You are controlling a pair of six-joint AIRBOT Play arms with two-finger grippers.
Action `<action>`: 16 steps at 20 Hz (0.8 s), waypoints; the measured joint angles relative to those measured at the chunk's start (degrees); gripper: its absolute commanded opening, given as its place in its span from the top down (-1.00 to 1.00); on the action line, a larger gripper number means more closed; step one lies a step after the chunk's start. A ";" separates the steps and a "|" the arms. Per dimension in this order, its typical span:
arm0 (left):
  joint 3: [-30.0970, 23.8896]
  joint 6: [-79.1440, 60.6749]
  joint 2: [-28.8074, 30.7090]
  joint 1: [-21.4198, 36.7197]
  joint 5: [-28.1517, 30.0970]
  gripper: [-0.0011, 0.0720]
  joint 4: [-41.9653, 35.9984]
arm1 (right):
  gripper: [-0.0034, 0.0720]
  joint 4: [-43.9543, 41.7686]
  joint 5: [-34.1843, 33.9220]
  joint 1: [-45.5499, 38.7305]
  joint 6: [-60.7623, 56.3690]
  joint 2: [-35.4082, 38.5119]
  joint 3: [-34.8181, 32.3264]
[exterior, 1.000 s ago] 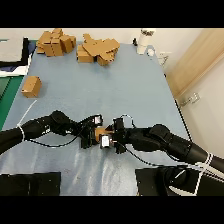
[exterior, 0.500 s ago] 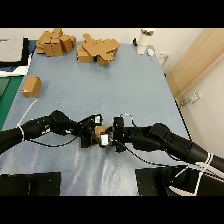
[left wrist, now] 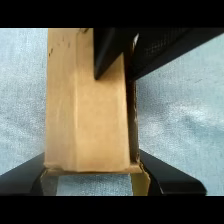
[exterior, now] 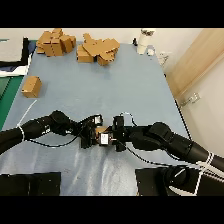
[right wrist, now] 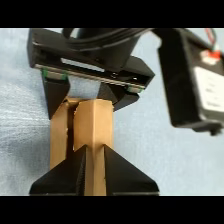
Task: Fold the box.
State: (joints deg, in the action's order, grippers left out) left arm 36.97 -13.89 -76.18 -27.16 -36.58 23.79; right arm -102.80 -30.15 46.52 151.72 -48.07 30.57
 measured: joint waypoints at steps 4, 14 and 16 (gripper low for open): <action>0.00 0.02 0.00 0.00 0.02 -0.66 0.00 | 0.49 -0.52 -0.33 -0.02 -0.20 -0.59 0.00; 0.00 0.00 0.00 0.00 -0.04 -0.66 0.02 | 0.48 -4.20 -3.98 -0.02 -0.31 -1.36 -0.13; 0.00 0.00 0.00 0.00 0.00 -0.66 0.02 | 0.46 -4.50 -4.26 -0.04 -0.81 -1.75 -0.13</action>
